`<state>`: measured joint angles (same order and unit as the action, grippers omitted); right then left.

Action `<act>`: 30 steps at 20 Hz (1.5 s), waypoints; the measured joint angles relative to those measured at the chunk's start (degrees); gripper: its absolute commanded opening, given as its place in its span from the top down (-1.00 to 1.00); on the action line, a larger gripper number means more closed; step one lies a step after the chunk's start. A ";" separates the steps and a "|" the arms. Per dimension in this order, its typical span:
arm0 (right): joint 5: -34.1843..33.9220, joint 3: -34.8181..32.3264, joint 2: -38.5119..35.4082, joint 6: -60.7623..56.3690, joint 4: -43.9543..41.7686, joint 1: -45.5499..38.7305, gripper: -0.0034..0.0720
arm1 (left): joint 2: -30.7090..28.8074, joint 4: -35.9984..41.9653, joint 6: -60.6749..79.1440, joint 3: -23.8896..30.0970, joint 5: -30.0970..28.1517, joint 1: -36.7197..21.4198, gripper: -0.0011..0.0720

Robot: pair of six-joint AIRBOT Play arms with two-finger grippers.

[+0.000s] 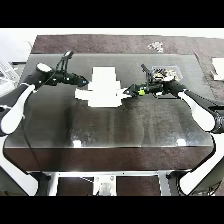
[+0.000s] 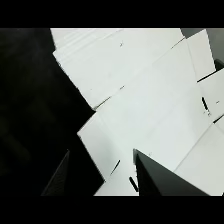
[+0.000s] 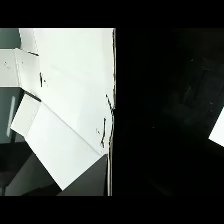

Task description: Fold the box and place the chain.

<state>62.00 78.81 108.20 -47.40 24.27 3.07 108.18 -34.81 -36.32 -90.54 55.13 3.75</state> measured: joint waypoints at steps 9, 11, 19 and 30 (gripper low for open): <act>0.52 0.00 0.00 0.94 -0.04 0.00 0.88 | 8.98 -5.66 -7.39 -12.57 7.96 0.72 -0.36; 0.55 0.00 0.00 1.03 -0.04 0.00 0.88 | 9.57 -5.25 -7.50 -13.09 8.59 0.81 -0.36; 0.61 0.00 0.00 1.14 -0.04 0.00 0.88 | 10.10 -0.28 -5.35 -13.66 8.31 0.83 -0.36; 0.66 0.00 0.00 1.14 -0.07 0.00 0.88 | 11.43 -0.83 -3.96 -13.84 9.35 3.08 -0.36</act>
<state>62.65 78.81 108.20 -46.26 24.21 3.07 119.61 -35.64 -40.27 -104.38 64.49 6.83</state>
